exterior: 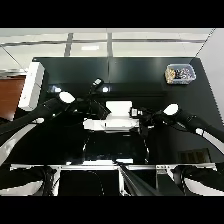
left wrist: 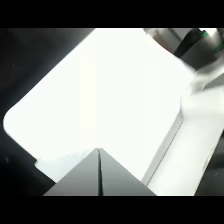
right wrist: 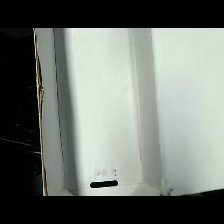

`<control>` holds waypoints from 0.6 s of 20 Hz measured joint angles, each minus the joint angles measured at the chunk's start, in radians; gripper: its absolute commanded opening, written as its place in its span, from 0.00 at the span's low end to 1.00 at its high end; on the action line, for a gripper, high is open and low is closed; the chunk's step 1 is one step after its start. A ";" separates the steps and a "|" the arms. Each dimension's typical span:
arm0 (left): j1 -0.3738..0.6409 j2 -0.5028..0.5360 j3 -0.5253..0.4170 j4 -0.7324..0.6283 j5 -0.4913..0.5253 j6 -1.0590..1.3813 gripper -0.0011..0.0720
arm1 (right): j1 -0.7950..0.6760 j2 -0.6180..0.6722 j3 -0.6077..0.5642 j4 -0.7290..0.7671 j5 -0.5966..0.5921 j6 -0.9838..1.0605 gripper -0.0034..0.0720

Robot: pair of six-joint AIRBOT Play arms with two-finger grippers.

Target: Fold the box and place the chain.

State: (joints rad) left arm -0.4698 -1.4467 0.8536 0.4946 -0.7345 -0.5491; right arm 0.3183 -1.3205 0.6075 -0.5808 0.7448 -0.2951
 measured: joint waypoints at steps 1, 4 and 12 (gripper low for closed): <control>0.000 -0.014 0.001 0.001 -0.006 -0.003 0.05 | 0.000 0.000 0.000 0.000 0.000 0.000 0.37; 0.007 -0.028 0.008 0.012 -0.018 -0.007 0.05 | 0.000 0.000 0.000 0.000 0.001 0.000 0.37; 0.121 0.244 -0.009 0.139 -0.096 -0.014 0.06 | 0.000 0.000 0.000 0.000 0.001 0.000 0.37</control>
State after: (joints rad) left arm -0.3489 -1.2030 0.8444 0.6338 -0.8307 -0.5629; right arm 0.3183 -1.3205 0.6075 -0.5808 0.7456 -0.2951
